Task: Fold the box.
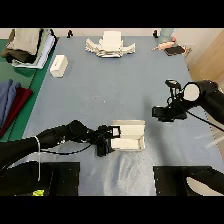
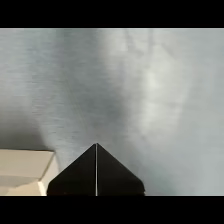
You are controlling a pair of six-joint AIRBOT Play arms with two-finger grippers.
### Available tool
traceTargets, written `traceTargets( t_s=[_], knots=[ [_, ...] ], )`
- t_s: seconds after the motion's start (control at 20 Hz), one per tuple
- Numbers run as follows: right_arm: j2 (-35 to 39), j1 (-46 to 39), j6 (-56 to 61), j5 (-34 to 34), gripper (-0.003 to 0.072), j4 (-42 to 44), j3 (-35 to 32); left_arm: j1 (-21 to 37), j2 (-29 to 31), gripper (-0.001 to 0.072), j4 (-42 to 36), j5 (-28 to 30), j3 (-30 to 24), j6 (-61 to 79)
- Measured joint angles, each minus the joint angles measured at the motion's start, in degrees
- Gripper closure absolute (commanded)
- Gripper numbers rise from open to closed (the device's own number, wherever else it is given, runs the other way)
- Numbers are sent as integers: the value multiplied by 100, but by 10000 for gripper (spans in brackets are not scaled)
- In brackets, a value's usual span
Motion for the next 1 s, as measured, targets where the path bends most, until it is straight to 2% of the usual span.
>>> traceTargets(
  t_s=[0.25,0.45,0.7,1.0],
  knots=[
    [-1172,-754,-2369,-83,683,3182,0,0,0,189,0,0,0,0],
    [-1563,-892,-3139,428,682,4339,0,0,0,189,0,0,0,0],
    [-1471,-715,-3818,1091,683,4638,-4,0,0,189,2,0,0,2],
    [-807,289,-4232,874,683,3709,-22,0,0,189,2,0,0,0]
  ],
)
